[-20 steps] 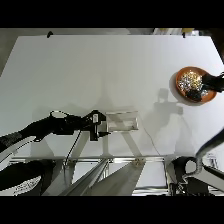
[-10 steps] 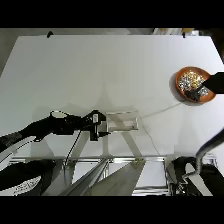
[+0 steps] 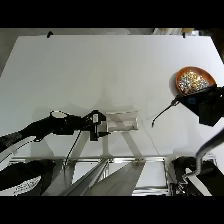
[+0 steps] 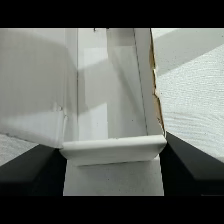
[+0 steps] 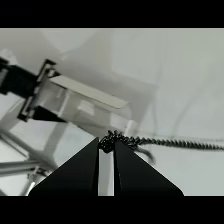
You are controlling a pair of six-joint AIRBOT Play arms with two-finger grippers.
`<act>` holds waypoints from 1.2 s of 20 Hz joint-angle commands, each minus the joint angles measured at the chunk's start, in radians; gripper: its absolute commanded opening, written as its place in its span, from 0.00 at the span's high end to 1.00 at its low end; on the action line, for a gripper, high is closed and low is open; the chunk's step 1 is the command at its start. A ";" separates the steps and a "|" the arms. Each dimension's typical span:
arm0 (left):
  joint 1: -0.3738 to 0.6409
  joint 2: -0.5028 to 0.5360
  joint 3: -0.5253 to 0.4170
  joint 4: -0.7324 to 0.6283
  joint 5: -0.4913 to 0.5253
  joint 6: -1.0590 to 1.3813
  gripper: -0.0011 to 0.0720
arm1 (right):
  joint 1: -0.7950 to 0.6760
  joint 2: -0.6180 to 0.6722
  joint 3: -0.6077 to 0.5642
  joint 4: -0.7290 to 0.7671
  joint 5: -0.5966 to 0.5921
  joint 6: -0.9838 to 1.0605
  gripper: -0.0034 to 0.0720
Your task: Fold the box and place the chain.
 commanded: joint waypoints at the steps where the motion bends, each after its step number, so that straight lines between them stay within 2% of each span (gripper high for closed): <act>1: 0.000 0.001 0.000 0.000 0.000 0.000 0.71 | 0.128 0.006 -0.002 0.019 -0.081 0.053 0.93; 5: 0.000 0.001 0.000 0.000 0.000 0.000 0.71 | 0.244 0.005 -0.036 0.018 -0.196 0.106 0.93; 8: 0.000 0.001 0.000 0.000 0.000 0.000 0.71 | 0.333 0.004 -0.132 0.015 -0.257 0.126 0.93; 13: 0.000 0.001 0.000 0.000 0.000 0.000 0.71 | 0.455 -0.040 -0.303 0.009 -0.513 0.128 0.93; 19: 0.000 0.001 0.000 0.000 0.000 0.000 0.71 | 0.505 -0.172 -0.325 -0.049 -0.595 0.125 0.93; 24: 0.000 0.001 0.000 0.000 0.000 0.000 0.71 | 0.505 -0.119 -0.322 -0.022 -0.795 0.122 0.93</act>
